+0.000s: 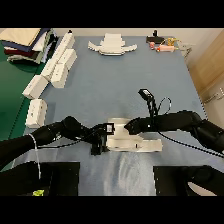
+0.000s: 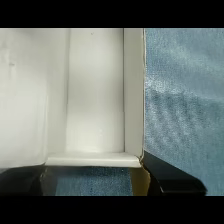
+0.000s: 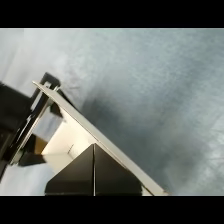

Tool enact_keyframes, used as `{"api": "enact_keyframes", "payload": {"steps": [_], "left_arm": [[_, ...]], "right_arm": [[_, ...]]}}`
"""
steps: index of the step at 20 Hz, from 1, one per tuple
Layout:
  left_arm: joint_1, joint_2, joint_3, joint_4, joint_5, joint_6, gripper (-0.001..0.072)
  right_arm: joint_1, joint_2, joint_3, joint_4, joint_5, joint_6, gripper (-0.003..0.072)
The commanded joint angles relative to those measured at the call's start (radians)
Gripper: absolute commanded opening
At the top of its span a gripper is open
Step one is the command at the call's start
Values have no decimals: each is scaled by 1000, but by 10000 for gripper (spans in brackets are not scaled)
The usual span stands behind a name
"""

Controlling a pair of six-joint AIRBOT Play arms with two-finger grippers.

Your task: Fold the box.

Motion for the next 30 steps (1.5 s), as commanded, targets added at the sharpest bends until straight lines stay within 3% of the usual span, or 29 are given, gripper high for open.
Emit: {"api": "enact_keyframes", "payload": {"steps": [1, 11, 30], "left_arm": [[1, 0, 1, 0, 0, 0, 590], [1, 0, 1, 0, 0, 0, 590], [1, 0, 2, -5, -40, 0, 599]], "right_arm": [[3, -85, 1, 6, 87, 0, 2], [63, -162, 1, -27, 93, 0, 2], [64, -162, 1, -27, 92, 0, 2]]}}
